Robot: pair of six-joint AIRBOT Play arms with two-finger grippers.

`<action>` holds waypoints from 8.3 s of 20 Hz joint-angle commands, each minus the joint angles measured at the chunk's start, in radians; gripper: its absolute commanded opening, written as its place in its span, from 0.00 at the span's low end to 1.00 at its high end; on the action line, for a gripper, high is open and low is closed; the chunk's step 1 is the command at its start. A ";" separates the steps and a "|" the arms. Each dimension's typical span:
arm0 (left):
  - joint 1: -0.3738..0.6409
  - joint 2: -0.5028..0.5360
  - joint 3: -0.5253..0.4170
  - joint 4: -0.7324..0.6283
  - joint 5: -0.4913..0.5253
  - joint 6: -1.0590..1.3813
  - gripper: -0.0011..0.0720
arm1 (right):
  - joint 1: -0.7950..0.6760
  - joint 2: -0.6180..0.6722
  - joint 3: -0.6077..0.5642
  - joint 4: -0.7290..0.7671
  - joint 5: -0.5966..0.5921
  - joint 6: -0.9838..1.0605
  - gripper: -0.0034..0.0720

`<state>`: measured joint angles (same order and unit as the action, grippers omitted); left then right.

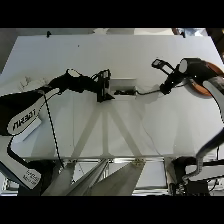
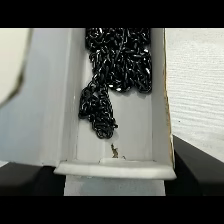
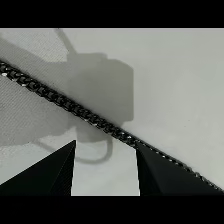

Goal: Fold the box and place the chain.

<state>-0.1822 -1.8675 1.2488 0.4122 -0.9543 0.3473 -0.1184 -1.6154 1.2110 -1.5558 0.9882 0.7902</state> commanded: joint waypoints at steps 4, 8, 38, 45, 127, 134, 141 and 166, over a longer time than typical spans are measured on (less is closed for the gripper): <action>0.000 0.001 0.000 0.000 0.000 0.000 0.40 | 0.001 -0.047 0.000 0.004 -0.024 -0.032 0.44; 0.000 0.001 0.000 0.000 0.000 0.000 0.40 | 0.001 -0.073 0.000 0.004 0.000 -0.032 0.17; 0.000 0.001 0.000 0.000 0.000 0.000 0.40 | 0.465 0.103 0.024 0.304 -0.209 -0.052 0.07; 0.000 0.001 0.000 0.000 0.000 0.000 0.40 | 0.409 0.082 0.024 0.276 -0.180 0.039 0.44; 0.000 0.001 0.000 0.000 0.000 0.000 0.40 | 0.244 -0.006 0.095 0.570 -0.017 -0.239 0.47; 0.000 0.001 0.000 0.000 0.000 0.000 0.40 | 0.282 0.003 0.095 0.607 -0.029 -0.440 0.59; 0.000 0.001 0.000 0.000 0.000 0.000 0.40 | 0.312 0.080 0.095 0.583 -0.112 -0.449 0.57; 0.000 0.001 0.000 0.000 0.000 0.000 0.40 | 0.313 0.021 0.094 0.531 0.053 -0.407 0.26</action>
<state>-0.1825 -1.8675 1.2488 0.4122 -0.9588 0.3500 0.1932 -1.5917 1.3056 -1.0245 1.0134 0.3630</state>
